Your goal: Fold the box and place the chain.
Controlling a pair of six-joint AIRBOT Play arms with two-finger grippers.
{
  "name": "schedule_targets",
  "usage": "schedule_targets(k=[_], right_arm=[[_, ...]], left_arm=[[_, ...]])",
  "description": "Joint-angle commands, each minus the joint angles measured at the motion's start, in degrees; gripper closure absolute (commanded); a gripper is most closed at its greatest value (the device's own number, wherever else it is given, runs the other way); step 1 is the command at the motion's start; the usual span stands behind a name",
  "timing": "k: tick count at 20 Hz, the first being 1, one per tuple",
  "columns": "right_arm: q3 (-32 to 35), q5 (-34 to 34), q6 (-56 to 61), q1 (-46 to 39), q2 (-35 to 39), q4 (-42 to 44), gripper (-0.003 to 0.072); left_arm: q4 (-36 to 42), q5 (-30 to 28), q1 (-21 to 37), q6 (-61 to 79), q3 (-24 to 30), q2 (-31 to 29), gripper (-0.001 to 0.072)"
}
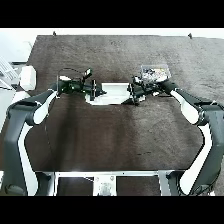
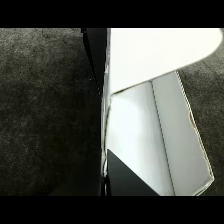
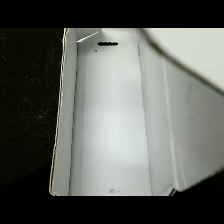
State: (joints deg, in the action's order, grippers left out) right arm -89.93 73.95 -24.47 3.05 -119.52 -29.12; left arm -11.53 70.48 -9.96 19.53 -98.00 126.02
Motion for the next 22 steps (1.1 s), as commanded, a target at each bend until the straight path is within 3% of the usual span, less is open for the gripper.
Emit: schedule_targets(k=[1,3,4,5,6,11,15,17,18,19,21,22], right_arm=[[0.0,0.0,0.0,0.1,0.0,0.0,0.0104],[0.0,0.0,0.0,0.1,0.0,0.0,0.0105],[0.0,0.0,0.0,0.1,0.0,0.0,0.0105],[0.0,0.0,0.0,0.1,0.0,0.0,0.0105],[0.0,0.0,0.0,0.1,0.0,0.0,0.0104],[0.0,0.0,0.0,0.1,0.0,0.0,0.0105],[0.0,0.0,0.0,0.1,0.0,0.0,0.0105],[0.0,0.0,0.0,0.1,0.0,0.0,0.0105],[0.0,0.0,0.0,0.1,0.0,0.0,0.0105],[0.0,0.0,0.0,0.1,0.0,0.0,0.0104],[0.0,0.0,0.0,0.1,0.0,0.0,0.0104],[0.0,0.0,0.0,0.1,0.0,0.0,0.0104]], left_arm=[[0.1,0.0,0.0,0.1,0.0,-0.1,0.0687],[1.1,0.0,0.0,0.5,-0.2,-0.1,0.0685],[1.5,0.0,0.1,1.0,-0.2,-0.2,0.0558],[1.5,0.2,0.1,1.0,-0.4,-0.2,0.0367],[1.5,0.8,0.1,1.1,-0.4,-0.2,0.0339],[1.5,5.0,1.1,0.8,-1.9,-0.6,0.0338],[1.8,15.5,5.4,0.3,-2.4,-2.9,0.0339],[3.5,21.4,7.8,0.3,-2.4,-5.0,0.0341],[4.0,24.3,8.9,0.4,-2.4,-6.4,0.0454],[4.0,27.3,9.7,0.5,-2.5,-7.8,0.0693],[3.6,29.6,10.5,1.7,-2.5,-11.4,0.0692],[2.2,27.1,10.1,1.7,-2.4,-13.6,0.0694]])
